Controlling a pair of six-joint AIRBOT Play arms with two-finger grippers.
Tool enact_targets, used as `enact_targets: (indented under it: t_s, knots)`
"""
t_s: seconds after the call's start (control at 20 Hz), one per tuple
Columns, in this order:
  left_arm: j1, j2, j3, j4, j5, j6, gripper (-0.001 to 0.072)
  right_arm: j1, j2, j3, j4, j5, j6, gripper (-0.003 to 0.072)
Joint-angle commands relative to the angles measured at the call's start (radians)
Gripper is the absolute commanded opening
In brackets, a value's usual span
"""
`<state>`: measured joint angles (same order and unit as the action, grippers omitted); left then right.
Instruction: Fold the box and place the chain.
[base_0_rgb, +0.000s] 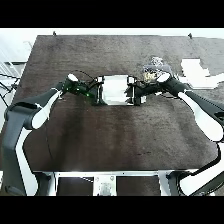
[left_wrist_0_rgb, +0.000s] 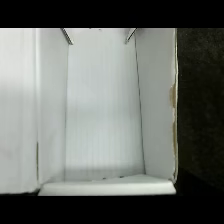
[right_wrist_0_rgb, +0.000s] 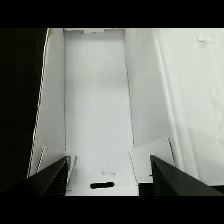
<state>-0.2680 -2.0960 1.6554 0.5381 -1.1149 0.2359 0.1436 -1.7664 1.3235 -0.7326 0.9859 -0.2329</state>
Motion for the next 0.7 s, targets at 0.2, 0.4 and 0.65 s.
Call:
enact_targets:
  t_s: [0.2,0.4,0.65]
  knots:
    - [0.000,-0.001,0.000,0.000,-0.001,0.000,0.0533,-0.004,0.000,0.000,-0.005,-0.002,-0.011,0.0321]
    - [0.000,0.000,0.000,0.000,0.000,0.000,0.0533,-0.029,0.001,0.000,-0.035,0.011,0.047,0.0074]
    - [0.000,0.000,0.000,0.000,0.000,0.000,0.0533,-0.086,0.053,0.001,-0.069,0.063,0.152,0.0014]
